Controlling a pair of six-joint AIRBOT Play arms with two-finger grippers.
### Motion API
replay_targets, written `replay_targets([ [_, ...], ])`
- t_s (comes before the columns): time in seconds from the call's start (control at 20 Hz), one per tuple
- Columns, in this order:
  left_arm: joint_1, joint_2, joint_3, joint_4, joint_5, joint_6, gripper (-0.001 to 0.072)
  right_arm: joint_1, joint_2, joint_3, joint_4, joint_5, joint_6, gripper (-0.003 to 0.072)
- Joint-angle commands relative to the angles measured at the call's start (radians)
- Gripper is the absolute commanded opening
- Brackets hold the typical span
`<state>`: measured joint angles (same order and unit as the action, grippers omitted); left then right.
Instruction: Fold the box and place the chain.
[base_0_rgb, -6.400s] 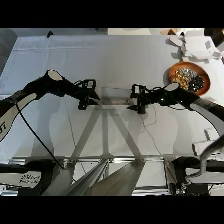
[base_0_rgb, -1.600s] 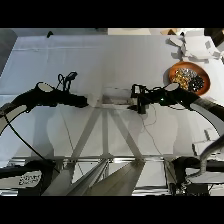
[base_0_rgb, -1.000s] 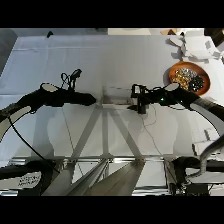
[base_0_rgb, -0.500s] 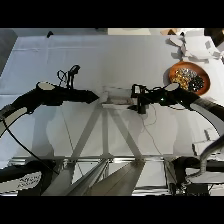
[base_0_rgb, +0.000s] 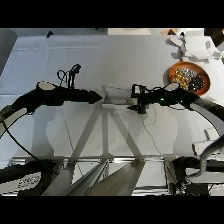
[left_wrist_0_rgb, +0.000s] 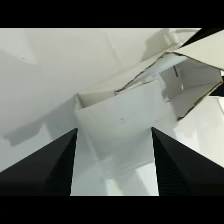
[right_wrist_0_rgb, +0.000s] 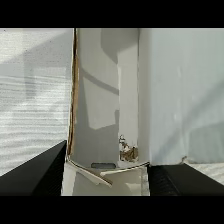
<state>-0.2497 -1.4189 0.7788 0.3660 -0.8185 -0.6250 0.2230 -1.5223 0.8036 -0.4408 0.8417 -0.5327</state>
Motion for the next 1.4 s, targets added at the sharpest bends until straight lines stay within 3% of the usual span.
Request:
replay_targets([
  [0.0, -0.039, 0.001, 0.0, -0.014, 0.011, 0.0, 0.0521, 0.0, 0.0, 0.0, 0.0, 0.0, 0.0, 0.0498],
  [0.3, -0.081, 0.001, 0.0, -0.017, 0.038, 0.0, 0.0516, 0.0, 0.0, 0.001, 0.0, 0.0, 0.0, 0.0498],
  [0.6, -0.142, 0.001, 0.0, 0.024, 0.177, -0.002, 0.0511, 0.0, 0.0, 0.001, 0.0, 0.0, 0.0, 0.0498],
  [0.9, -0.183, 0.001, 0.0, 0.243, 0.221, -0.155, 0.0511, 0.0, 0.0, 0.001, 0.0, 0.0, 0.0, 0.0498],
  [1.1, -0.182, 0.02, 0.005, 0.256, 0.255, -0.218, 0.0513, 0.0, 0.0, 0.001, 0.0, 0.0, 0.0, 0.0498],
  [1.35, -0.184, 0.026, 0.081, 0.444, 0.208, -0.527, 0.0586, 0.0, 0.0, 0.001, 0.0, 0.0, 0.0, 0.0498],
])
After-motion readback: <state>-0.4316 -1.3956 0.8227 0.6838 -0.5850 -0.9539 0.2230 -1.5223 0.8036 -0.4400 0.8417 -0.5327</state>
